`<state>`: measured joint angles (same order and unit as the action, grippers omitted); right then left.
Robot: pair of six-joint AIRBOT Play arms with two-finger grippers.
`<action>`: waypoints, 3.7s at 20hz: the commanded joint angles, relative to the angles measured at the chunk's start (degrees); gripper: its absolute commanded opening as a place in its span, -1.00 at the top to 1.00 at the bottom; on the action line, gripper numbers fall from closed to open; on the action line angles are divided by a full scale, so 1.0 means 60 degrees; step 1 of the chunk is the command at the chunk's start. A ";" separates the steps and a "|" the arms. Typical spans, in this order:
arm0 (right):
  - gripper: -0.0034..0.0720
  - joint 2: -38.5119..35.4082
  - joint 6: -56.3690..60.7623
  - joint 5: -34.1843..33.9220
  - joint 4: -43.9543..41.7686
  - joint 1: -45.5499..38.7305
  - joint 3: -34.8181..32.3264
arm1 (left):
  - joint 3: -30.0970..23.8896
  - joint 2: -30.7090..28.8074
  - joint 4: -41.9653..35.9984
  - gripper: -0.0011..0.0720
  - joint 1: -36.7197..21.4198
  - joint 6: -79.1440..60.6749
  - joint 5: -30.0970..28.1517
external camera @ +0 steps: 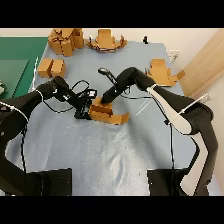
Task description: Fold the box.
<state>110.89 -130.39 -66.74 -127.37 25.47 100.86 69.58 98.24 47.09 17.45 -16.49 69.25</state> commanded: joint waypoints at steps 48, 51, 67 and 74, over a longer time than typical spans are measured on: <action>-0.15 -0.4346 -0.3231 0.5107 0.1166 0.1402 -0.7267 | 0.0007 -0.0007 -0.0087 0.93 -0.0007 0.0510 0.0025; 0.42 -0.4823 -0.1825 0.4368 0.2124 0.1162 -0.7267 | 0.0007 -0.0007 -0.0087 0.94 -0.0007 0.0510 0.0025; 0.91 -0.6830 0.5570 0.2565 0.1202 -0.2080 -0.9264 | 0.0007 -0.0007 -0.0087 0.93 -0.0007 0.0510 0.0029; 0.90 -0.4615 0.3876 0.3104 -0.1920 -0.0907 -0.8535 | 0.0007 -0.0007 -0.0095 0.93 -0.0007 0.0510 0.0033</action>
<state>79.00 -104.49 -49.10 -131.63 17.58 47.72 69.58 98.21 46.54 17.45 -13.41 69.45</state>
